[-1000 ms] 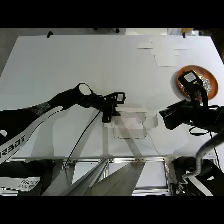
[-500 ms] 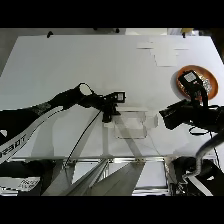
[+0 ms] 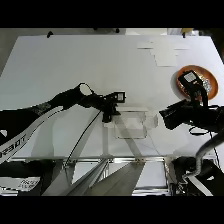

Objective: Fold the box and place the chain.

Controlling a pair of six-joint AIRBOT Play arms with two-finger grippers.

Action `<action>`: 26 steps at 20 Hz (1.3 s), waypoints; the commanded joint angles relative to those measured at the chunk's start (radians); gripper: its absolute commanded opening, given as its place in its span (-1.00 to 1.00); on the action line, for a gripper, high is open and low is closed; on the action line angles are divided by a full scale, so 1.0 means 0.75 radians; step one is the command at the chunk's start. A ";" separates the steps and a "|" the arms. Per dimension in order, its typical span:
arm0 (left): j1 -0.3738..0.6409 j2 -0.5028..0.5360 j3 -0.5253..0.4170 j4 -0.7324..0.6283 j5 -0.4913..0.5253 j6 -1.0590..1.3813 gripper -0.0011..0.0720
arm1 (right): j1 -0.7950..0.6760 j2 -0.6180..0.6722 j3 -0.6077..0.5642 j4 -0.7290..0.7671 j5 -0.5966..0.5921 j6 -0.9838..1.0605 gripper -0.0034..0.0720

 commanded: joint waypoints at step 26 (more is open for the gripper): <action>-0.009 0.038 0.000 0.076 0.076 -0.084 -0.96 | 0.001 0.001 0.000 0.001 0.029 0.000 0.15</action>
